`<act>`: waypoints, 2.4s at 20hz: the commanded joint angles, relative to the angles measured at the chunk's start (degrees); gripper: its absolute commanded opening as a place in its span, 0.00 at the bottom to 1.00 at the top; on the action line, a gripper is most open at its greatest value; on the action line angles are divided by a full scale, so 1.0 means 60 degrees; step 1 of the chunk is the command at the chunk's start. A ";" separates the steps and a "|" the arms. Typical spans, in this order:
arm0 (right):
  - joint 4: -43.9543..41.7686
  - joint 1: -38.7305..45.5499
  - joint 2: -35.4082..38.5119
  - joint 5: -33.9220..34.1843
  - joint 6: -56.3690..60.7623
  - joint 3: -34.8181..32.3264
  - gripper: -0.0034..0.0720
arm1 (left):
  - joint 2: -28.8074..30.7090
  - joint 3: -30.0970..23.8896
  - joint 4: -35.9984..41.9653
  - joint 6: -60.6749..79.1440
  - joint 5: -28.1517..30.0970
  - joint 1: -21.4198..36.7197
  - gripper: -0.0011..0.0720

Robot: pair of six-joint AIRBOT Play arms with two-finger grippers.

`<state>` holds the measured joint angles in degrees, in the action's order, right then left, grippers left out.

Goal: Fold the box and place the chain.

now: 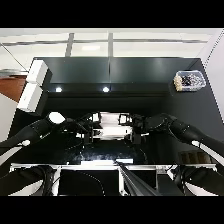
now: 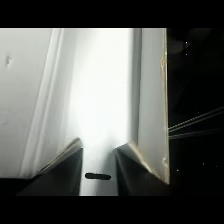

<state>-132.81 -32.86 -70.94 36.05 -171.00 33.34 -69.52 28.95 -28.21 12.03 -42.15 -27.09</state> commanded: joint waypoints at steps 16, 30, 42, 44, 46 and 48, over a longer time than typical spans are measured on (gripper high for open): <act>0.0000 -0.0007 -0.0007 0.0000 0.0004 0.0000 0.68 | 0.0117 0.0007 -0.0029 0.0026 -0.0168 0.0178 0.13; -0.0007 -0.0011 -0.0007 0.0004 0.0004 0.0000 0.68 | 0.2339 -0.0084 -0.2484 -1.2826 -0.2659 0.6634 0.05; -0.0004 -0.0007 -0.0007 -0.0004 0.0066 0.0000 0.68 | -0.0138 -0.0721 -0.1643 -1.2954 -0.2863 0.4452 0.05; -0.0004 -0.0007 -0.0007 -0.0011 0.0066 0.0000 0.68 | -0.0219 -0.0721 -0.1322 -1.2947 -0.2390 0.3912 0.05; -0.0004 -0.0007 -0.0007 -0.0066 0.0069 0.0000 0.68 | -0.0215 -0.0718 -0.1118 -1.2965 -0.2029 0.3537 0.06; -0.0004 -0.0007 -0.0007 -0.0080 0.0069 0.0000 0.68 | -0.0211 -0.0714 -0.0820 -1.2968 -0.2040 0.3461 0.25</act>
<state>-132.81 -32.86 -70.94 35.97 -170.63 33.34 -70.28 24.67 -35.83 -66.24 -56.71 -4.05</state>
